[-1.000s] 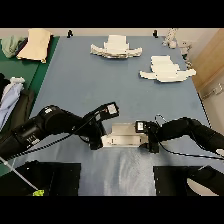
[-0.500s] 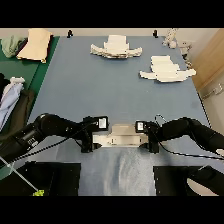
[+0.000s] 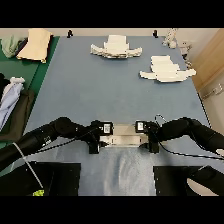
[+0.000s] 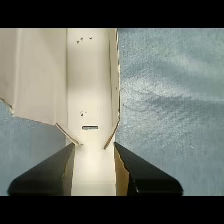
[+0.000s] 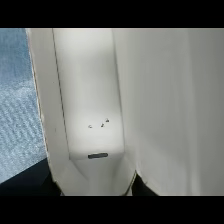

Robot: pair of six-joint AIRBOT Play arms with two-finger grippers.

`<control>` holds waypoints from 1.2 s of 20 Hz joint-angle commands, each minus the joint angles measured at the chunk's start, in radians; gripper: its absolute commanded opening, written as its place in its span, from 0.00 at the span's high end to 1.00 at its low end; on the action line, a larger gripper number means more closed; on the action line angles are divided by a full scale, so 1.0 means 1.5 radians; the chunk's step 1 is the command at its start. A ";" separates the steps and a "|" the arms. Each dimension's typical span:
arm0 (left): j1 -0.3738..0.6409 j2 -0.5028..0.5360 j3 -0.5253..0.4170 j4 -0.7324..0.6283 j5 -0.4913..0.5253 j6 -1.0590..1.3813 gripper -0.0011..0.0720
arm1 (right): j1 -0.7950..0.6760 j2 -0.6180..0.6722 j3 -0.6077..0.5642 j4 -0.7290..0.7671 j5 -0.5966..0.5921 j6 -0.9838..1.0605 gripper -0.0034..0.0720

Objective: Fold the box.

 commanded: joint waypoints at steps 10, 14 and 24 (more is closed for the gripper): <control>-0.046 -0.107 0.058 -0.045 0.032 0.031 0.93 | 0.000 0.000 0.000 0.000 0.000 0.000 0.23; -0.045 -0.107 0.058 -0.043 0.002 0.019 0.93 | 0.000 0.000 0.000 0.000 0.000 0.000 0.23; 0.014 -0.012 0.016 0.019 -0.071 -0.071 0.64 | 0.000 0.000 0.000 0.000 0.000 0.000 0.23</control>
